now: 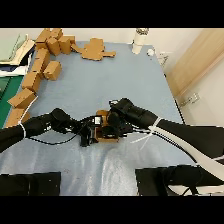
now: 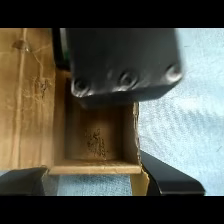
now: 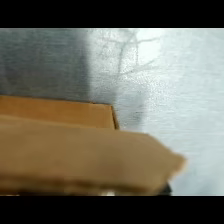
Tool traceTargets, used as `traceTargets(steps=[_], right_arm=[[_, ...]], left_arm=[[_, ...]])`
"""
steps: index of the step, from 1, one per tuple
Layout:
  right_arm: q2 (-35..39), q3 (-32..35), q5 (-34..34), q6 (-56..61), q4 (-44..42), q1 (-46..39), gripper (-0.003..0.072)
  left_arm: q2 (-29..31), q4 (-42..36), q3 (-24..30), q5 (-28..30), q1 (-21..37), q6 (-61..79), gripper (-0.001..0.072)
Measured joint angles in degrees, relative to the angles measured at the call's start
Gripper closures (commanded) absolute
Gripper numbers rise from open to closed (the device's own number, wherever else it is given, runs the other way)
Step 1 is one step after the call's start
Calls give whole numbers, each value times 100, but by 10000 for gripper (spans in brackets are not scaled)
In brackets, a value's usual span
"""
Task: Fold the box.
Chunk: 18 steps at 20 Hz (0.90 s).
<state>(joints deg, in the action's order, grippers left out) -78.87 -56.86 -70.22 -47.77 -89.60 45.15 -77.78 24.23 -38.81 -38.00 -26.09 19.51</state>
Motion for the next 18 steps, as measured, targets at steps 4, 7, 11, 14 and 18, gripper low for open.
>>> traceTargets(steps=[4,7,11,14,18], right_arm=[[-160,-61,-63,177,50,17,682],[-199,-74,-68,179,52,26,683],[-232,-66,59,85,24,35,361],[-153,-74,26,57,31,33,361],[109,-136,-48,33,74,17,361]], left_arm=[[0,-4,0,-2,0,-39,243],[0,-4,0,-2,0,-22,243],[0,4,0,4,0,24,243],[0,2,0,4,0,22,243],[0,0,0,4,0,11,242]])
